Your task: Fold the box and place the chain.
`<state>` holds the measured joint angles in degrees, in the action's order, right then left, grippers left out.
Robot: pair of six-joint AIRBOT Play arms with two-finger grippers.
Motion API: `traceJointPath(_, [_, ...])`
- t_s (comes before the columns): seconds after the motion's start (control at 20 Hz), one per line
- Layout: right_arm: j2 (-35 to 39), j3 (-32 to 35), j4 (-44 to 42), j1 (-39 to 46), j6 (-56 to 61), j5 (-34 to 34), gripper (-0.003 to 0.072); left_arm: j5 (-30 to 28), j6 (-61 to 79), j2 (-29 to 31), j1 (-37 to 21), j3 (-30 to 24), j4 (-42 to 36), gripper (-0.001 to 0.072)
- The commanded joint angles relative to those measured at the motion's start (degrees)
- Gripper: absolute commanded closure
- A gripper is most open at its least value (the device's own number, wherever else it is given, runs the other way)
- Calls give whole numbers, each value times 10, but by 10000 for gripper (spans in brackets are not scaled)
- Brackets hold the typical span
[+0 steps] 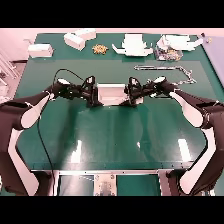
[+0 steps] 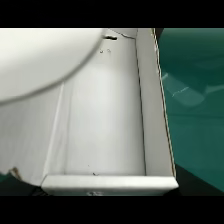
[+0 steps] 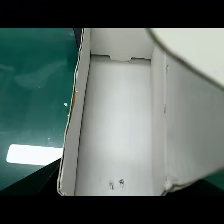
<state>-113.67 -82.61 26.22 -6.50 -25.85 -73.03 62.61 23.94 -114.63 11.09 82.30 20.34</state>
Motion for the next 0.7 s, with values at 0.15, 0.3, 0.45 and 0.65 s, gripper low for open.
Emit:
traceJointPath(0.15, [7,-1,-22,38,36,-56,43,-11,0,0,-2,0,3,307])
traceJointPath(0.3, [9,-2,-24,57,58,-62,-34,-11,0,0,-2,0,3,307])
traceJointPath(0.45, [21,-2,-16,90,57,-66,-34,-11,0,0,-2,0,3,307])
traceJointPath(0.65, [60,-2,-23,128,57,-76,-34,-11,1,0,-2,0,3,307])
